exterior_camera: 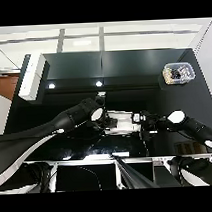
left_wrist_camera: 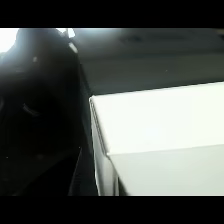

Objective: Fold the box and place the chain.

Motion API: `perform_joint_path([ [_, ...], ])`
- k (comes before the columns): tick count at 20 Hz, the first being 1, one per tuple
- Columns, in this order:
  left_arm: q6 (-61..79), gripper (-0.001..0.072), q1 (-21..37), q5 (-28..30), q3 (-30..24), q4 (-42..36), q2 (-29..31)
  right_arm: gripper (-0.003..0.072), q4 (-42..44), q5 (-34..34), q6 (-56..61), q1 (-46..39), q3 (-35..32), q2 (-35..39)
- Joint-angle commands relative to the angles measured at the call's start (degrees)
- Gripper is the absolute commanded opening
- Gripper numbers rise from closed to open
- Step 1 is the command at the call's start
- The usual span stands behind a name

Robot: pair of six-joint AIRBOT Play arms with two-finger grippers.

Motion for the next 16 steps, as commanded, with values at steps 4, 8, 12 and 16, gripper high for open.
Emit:
perform_joint_path([
  [4, -5.4, 0.0272, -0.5, -1.5, 1.4, 3.3, -1.1, 0.0475, 0.0, -0.3, 0.0, 0.0, 0.0, 0.0],
  [8, -6.4, 0.0269, -1.0, -0.7, 1.5, 4.7, -1.1, 0.0475, 0.0, -0.3, 0.0, 0.0, 0.0, 0.0],
  [12, -6.6, 0.0268, -1.5, -0.6, 1.6, 4.8, -1.2, 0.0475, 0.0, -0.3, 0.0, 0.0, 0.0, 0.0],
  [16, -6.6, 0.0268, -1.5, -0.9, 3.6, 4.8, -2.0, 0.0475, 0.0, -0.3, 0.0, 0.0, 0.0, 0.0],
])
